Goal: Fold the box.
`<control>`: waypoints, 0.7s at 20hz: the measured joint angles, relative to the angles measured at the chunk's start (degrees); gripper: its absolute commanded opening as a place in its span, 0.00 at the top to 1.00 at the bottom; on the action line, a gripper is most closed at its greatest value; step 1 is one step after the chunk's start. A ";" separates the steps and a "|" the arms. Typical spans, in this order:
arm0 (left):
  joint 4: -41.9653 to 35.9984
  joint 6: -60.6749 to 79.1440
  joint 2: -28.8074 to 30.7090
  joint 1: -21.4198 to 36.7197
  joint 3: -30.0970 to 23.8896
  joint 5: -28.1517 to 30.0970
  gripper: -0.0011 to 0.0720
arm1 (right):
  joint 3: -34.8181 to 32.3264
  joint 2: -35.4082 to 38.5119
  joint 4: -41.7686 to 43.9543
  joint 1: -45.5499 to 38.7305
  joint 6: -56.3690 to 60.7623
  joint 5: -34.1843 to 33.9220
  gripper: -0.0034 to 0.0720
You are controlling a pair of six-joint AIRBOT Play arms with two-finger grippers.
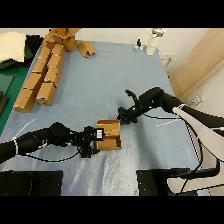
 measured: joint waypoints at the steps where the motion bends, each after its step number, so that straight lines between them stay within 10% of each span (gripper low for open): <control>1: 0.00 0.00 0.00 0.00 0.00 0.00 0.18 | 0.11 -0.74 2.01 0.37 -3.17 -0.50 0.95; 14: 0.00 0.02 0.00 0.00 0.00 0.00 0.18 | -2.05 6.03 5.57 6.91 -21.46 -4.28 0.95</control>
